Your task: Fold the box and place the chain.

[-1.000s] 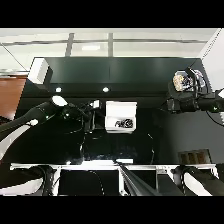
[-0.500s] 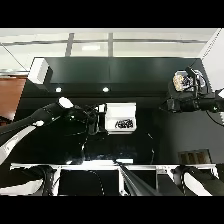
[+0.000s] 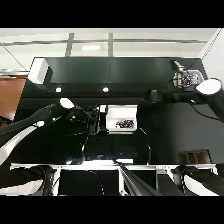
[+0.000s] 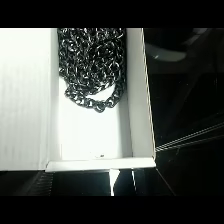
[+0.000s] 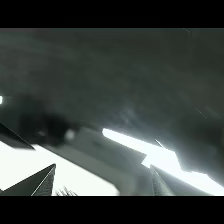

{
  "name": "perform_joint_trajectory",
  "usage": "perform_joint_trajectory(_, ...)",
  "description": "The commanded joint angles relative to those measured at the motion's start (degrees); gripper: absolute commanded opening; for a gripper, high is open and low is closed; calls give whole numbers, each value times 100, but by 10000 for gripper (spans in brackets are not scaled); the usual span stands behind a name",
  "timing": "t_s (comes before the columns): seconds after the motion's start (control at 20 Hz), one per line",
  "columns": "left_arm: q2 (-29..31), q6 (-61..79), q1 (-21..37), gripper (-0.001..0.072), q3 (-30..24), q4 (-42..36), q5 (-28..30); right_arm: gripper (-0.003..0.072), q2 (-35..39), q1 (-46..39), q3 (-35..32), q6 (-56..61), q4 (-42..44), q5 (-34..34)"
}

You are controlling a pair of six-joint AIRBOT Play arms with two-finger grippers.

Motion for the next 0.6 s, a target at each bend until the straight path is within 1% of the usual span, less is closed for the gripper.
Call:
perform_joint_trajectory(0.0, -4, -11, -4, 440, 4, 24, 22, 675, -872, 739, 372, -964, 535, -166)
perform_joint_trajectory(0.05, -4, -9, -2, 440, 4, 24, 20, 675, -940, 861, 380, -1674, 525, 205)
perform_joint_trajectory(0.1, -4, -9, -2, 440, 4, 24, 22, 675, -907, 933, 385, -2503, 367, 560)
perform_joint_trajectory(0.15, -4, -9, -2, 440, 4, 24, 22, 675, -841, 938, 396, -3021, 98, 828)
perform_joint_trajectory(0.25, -4, -9, -2, 440, 4, 24, 20, 675, -706, 938, 396, -3220, -588, 1132)
perform_joint_trajectory(0.35, -4, -9, -2, 440, 4, 24, 20, 675, -691, 940, 380, -3471, -723, 1499)
perform_joint_trajectory(0.4, -4, -7, -2, 439, 4, 24, 17, 675, -691, 957, 367, -3807, -671, 1508)
perform_joint_trajectory(0.55, -4, -9, -2, 440, 4, 24, 20, 675, -691, 1091, 367, -4839, -350, 1228)
